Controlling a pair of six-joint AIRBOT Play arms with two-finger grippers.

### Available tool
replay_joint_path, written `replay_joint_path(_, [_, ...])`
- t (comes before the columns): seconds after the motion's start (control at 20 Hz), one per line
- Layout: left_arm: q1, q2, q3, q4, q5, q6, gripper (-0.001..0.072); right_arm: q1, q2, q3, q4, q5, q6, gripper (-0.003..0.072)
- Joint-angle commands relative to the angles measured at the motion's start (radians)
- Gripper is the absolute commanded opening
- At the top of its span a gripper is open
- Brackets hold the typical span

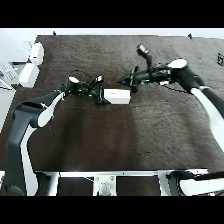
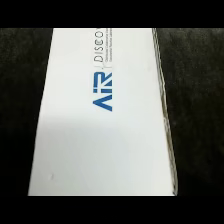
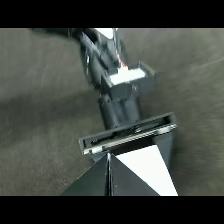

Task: Fold the box and place the chain.

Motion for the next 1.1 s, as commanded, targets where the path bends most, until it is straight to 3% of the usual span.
replay_joint_path(0.0, [0.001,0.002,0.001,-0.074,-0.021,0.000,0.0283,-0.035,0.219,-0.167,-0.002,-0.092,0.044,0.0004])
replay_joint_path(0.2, [0.001,0.002,0.001,-0.077,-0.042,0.000,0.0277,-0.098,0.347,-0.338,0.001,-0.133,0.045,0.0004])
replay_joint_path(0.25, [0.001,0.004,0.001,-0.079,-0.045,-0.015,0.0026,-0.106,0.359,-0.359,0.001,-0.132,0.045,0.0004])
replay_joint_path(0.45, [0.031,0.076,0.002,-0.031,-0.061,-0.204,0.0016,-0.114,0.370,-0.375,0.002,-0.133,0.045,0.0004])
replay_joint_path(0.65, [0.098,0.261,-0.015,0.178,-0.049,-0.420,0.0015,-0.114,0.375,-0.375,0.027,-0.132,0.048,0.0004])
replay_joint_path(0.8, [0.171,0.443,-0.132,0.200,0.091,-0.446,0.0015,-0.113,0.375,-0.375,0.027,-0.132,0.080,0.0004])
replay_joint_path(1.05, [0.329,0.784,-0.522,0.196,0.534,-0.475,0.0015,-0.113,0.375,-0.378,0.026,-0.132,0.093,0.0005])
